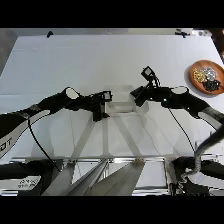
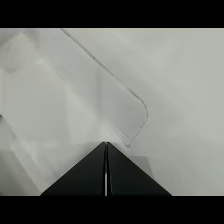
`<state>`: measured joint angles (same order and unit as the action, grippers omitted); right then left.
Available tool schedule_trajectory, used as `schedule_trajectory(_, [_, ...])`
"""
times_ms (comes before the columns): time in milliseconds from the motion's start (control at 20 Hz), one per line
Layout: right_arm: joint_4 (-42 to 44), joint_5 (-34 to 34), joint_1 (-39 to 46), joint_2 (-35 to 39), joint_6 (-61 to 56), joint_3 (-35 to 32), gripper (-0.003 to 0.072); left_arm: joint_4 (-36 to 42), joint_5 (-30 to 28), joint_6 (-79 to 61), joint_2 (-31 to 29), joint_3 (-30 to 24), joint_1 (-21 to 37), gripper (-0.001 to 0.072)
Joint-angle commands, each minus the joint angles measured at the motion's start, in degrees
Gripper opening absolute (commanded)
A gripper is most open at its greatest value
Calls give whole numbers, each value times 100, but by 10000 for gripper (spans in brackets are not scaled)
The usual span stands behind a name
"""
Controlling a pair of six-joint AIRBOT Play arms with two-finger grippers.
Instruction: Fold the box and place the chain.
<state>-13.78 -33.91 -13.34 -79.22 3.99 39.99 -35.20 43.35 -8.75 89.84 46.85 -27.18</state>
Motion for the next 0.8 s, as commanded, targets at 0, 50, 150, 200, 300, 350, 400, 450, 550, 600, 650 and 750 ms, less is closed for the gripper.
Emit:
schedule_trajectory(0, [-774, 9, 2, -96, -616, 13, 5, -2, -2, 0, -4, 7, -4, 508])
schedule_trajectory(50, [-918, 9, 2, -96, -719, 13, 5, -4, -2, 0, -2, 7, -4, 508])
schedule_trajectory(150, [-1021, 2, 2, -96, -763, 13, 6, -2, -2, 0, -4, 7, -4, 508])
schedule_trajectory(200, [-1016, 2, 2, -83, -765, 17, 6, -2, -2, 0, -2, 7, -4, 508])
schedule_trajectory(300, [-1019, -133, 2, -4, -826, 76, 7, -2, -2, 0, -2, 7, -4, 508])
schedule_trajectory(350, [-1014, -153, 2, 94, -828, 127, 7, -4, -4, 0, -4, 7, -4, 508])
schedule_trajectory(400, [-1014, -157, 2, 214, -833, 181, 8, -4, -2, 0, -2, 7, -4, 508])
schedule_trajectory(450, [-1021, -162, 2, 363, -833, 245, 8, -2, -2, 2, -2, 7, -4, 508])
schedule_trajectory(550, [-1034, -221, 2, 704, -833, 306, 8, -2, -2, 0, -2, 7, -4, 508])
schedule_trajectory(600, [-1110, -332, 2, 890, -835, 310, 8, -2, -2, 0, -2, 7, -4, 508])
schedule_trajectory(650, [-1325, -527, 2, 1091, -857, 310, 8, -2, -2, 0, -4, 7, -4, 508])
schedule_trajectory(750, [-1923, -1051, 2, 1453, -1025, 310, 9, -2, -4, 2, -2, 7, -4, 508])
